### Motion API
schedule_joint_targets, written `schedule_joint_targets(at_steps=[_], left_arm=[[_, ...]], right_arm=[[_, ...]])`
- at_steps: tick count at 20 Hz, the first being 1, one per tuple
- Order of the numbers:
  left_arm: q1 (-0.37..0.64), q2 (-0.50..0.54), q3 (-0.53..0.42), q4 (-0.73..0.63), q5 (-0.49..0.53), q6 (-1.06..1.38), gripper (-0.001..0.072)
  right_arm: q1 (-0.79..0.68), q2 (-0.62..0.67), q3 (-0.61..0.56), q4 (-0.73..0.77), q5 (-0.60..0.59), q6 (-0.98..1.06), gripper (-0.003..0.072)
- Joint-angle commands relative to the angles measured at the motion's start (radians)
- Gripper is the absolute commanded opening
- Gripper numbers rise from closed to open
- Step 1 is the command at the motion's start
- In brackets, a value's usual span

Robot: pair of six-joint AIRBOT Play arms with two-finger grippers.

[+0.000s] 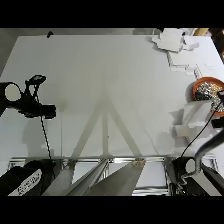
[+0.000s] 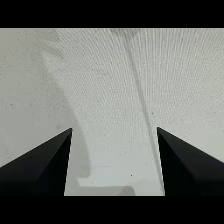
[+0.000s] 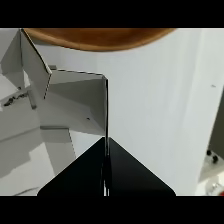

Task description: Fold the box and place the chain.

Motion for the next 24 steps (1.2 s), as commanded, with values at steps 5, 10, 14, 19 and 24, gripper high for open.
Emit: schedule_joint_targets(at_steps=[5,10,14,19,24], left_arm=[[0.001,0.0,0.0,0.0,0.0,0.0,0.0566],[0.001,0.0,0.0,0.0,0.007,0.0,0.0566],[0.001,0.0,0.0,-0.022,0.064,-0.007,0.0566],[-0.008,-0.019,0.0,-0.546,0.239,0.156,0.0565],[-0.137,-0.136,0.0,-0.751,0.256,0.412,0.0575]], right_arm=[[0.361,0.185,0.0,0.718,0.212,-0.007,0.002],[0.634,0.196,-0.016,0.836,0.191,0.014,0.002],[0.799,0.196,-0.018,0.826,0.084,0.063,0.002],[0.835,0.193,-0.018,0.791,0.04,0.08,0.002],[0.835,0.193,-0.018,0.746,0.066,0.081,0.002]])
